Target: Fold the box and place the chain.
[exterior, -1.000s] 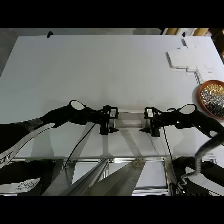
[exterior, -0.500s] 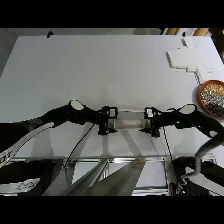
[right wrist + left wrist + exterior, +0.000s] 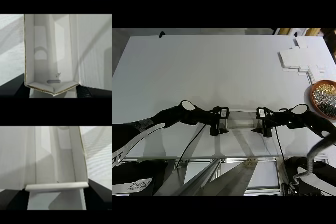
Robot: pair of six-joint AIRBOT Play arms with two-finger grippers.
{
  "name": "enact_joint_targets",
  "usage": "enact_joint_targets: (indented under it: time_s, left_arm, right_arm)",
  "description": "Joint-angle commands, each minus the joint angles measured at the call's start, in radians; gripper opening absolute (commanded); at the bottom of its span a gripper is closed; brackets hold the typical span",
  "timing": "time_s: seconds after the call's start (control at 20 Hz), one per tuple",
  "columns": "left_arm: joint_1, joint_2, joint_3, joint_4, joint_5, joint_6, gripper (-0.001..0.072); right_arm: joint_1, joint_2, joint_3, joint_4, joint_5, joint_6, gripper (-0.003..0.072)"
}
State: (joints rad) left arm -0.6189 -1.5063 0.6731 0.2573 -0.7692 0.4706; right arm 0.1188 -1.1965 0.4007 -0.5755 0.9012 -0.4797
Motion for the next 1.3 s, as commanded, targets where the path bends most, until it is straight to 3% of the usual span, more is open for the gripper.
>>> enact_joint_targets:
  time_s: [0.0,0.15,0.25,0.35,0.4,0.45,1.25]
  left_arm:
    - [0.005,0.005,-0.007,-0.019,0.010,0.000,0.0693]
    - [0.010,0.005,-0.007,-0.031,0.010,0.000,0.0688]
    - [0.010,0.005,-0.007,-0.031,0.011,0.000,0.0582]
    - [0.008,0.005,-0.007,-0.021,0.010,0.001,0.0264]
    - [0.006,0.005,-0.007,-0.016,0.011,0.002,0.0179]
    - [0.006,0.005,-0.007,-0.013,0.010,0.002,0.0145]
    - [0.006,0.005,-0.007,-0.014,0.006,0.000,0.0149]
  right_arm:
    - [0.000,0.001,0.000,0.000,0.000,0.000,0.0317]
    - [0.000,0.001,0.000,0.000,0.000,0.000,0.0317]
    - [0.000,0.001,0.000,0.000,0.000,0.000,0.0317]
    - [0.000,0.001,0.000,0.000,0.000,0.000,0.0317]
    - [0.000,0.001,0.000,0.000,0.000,0.000,0.0317]
    - [0.000,0.001,0.000,0.000,0.000,0.000,0.0317]
    - [0.000,0.001,0.000,0.000,0.000,0.000,0.0317]
